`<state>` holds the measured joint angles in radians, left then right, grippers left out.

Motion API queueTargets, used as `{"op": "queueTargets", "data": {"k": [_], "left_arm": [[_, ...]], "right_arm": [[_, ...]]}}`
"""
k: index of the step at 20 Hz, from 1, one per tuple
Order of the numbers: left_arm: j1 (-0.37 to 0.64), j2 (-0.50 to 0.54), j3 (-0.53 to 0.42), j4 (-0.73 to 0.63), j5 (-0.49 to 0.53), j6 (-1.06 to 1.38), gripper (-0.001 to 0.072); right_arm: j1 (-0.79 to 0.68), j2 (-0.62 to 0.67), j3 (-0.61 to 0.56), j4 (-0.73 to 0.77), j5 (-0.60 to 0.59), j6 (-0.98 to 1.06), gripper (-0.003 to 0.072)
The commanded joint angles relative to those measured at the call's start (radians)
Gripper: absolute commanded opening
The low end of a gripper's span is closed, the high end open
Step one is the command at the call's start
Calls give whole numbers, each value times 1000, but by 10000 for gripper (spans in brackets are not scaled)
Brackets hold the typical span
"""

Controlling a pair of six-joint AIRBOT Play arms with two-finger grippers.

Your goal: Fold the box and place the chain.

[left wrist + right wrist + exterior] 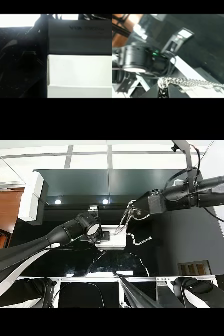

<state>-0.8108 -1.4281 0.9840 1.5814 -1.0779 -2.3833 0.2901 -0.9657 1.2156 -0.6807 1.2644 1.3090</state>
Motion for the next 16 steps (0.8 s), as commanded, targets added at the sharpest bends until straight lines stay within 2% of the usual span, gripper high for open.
{"op": "queueTargets", "data": {"k": [1, 5, 9, 13, 16], "left_arm": [[0, 1, 1, 0, 0, 0, 32], [0, 1, 1, 0, 0, 0, 32], [0, 1, 1, 0, 0, 0, 31], [0, 1, 1, 0, 0, 0, 32], [0, 1, 1, 0, 0, 0, 31]], "right_arm": [[-60, 1, 0, -8, 90, -1, 11], [-65, 1, 0, -4, 179, 1, 11], [-64, 1, -1, -3, 187, 6, 12], [-37, 0, -14, -3, 166, 16, 11], [32, -3, -65, -3, 86, 26, 12]]}}
